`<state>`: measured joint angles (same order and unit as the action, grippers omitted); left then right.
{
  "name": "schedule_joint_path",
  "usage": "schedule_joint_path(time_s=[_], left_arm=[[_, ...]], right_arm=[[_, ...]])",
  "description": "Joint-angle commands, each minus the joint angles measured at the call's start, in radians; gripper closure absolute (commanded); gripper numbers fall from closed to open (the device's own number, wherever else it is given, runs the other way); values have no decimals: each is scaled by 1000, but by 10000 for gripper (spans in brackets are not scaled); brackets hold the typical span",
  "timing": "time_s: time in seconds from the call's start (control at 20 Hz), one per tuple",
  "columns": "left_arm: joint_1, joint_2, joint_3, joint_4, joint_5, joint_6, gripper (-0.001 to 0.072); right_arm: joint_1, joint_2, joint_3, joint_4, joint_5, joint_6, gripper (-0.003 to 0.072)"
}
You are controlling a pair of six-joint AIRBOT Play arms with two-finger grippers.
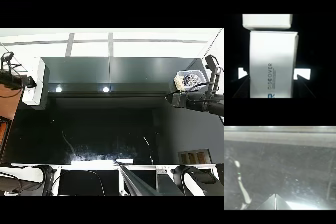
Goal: Fold the box and place the chain.
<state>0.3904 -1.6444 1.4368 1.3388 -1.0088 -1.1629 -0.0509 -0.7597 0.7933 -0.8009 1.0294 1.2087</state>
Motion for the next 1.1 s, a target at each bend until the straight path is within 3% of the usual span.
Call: schedule_joint_path(time_s=[0.0,0.05,0.1,0.2,0.25,0.35,0.45,0.5,0.65,0.75,0.85,1.05], left_arm=[[-10,7,166,21,-257,-83,-5],[-15,14,209,59,-303,-171,10],[-20,28,248,95,-346,-305,112],[-38,88,258,53,-375,-364,607],[-63,129,249,7,-363,-323,682],[-147,224,182,-59,-277,-254,682],[-291,376,2,-86,-90,-187,682],[-369,459,-115,-88,27,-173,682],[-582,698,-537,-79,420,-51,682],[-645,816,-766,-105,587,-66,680],[-661,892,-889,-135,637,-79,681],[-631,921,-915,-125,633,-75,680]], right_arm=[[0,1,19,83,31,-10,668],[-3,1,51,72,64,-26,668],[-9,1,103,36,111,-35,668],[-18,3,222,-72,217,-34,668],[-18,6,268,-119,262,-34,668],[-18,21,287,-143,301,-34,668],[6,32,253,-150,252,-73,669],[27,43,214,-157,168,-103,670],[92,62,20,-192,-225,-161,669],[95,61,-120,-206,-475,-161,669],[89,61,-216,-206,-654,-162,668],[89,61,-227,-198,-667,-162,668]])
